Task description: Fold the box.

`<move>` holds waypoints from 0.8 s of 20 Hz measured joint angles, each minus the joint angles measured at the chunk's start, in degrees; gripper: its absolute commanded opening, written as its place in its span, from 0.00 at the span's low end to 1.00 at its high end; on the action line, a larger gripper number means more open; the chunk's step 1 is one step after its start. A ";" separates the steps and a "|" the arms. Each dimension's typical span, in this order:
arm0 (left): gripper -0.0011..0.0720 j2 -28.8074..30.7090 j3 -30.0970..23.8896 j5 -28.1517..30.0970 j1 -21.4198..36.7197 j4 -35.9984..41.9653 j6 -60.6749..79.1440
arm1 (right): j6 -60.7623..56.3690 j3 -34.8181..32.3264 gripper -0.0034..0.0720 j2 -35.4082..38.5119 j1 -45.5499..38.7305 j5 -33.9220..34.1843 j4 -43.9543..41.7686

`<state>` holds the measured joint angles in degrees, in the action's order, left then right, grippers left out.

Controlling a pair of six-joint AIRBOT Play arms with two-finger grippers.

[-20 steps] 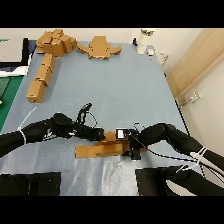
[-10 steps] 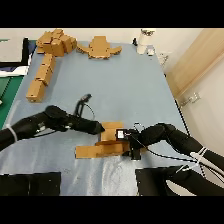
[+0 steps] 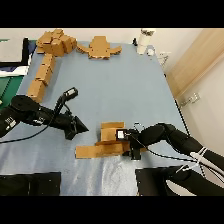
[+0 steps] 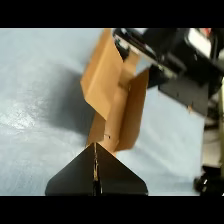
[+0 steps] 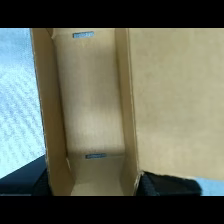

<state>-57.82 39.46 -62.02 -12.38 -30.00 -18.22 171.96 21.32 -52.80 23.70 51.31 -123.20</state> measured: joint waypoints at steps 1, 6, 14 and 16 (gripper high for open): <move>0.03 1.03 0.00 -0.52 -1.36 -2.21 2.38 | 0.00 0.00 0.78 0.00 0.00 0.00 0.00; 0.97 3.74 -2.84 2.14 -6.16 -7.89 9.81 | 0.00 0.00 0.78 0.00 -0.02 0.00 0.00; 0.97 3.58 -10.14 12.37 -14.38 -11.30 12.46 | 0.00 0.00 0.78 0.00 -0.09 0.07 0.00; 0.97 2.23 -10.54 15.15 -17.07 -10.56 12.41 | 0.00 0.00 0.78 0.00 -0.11 0.09 0.00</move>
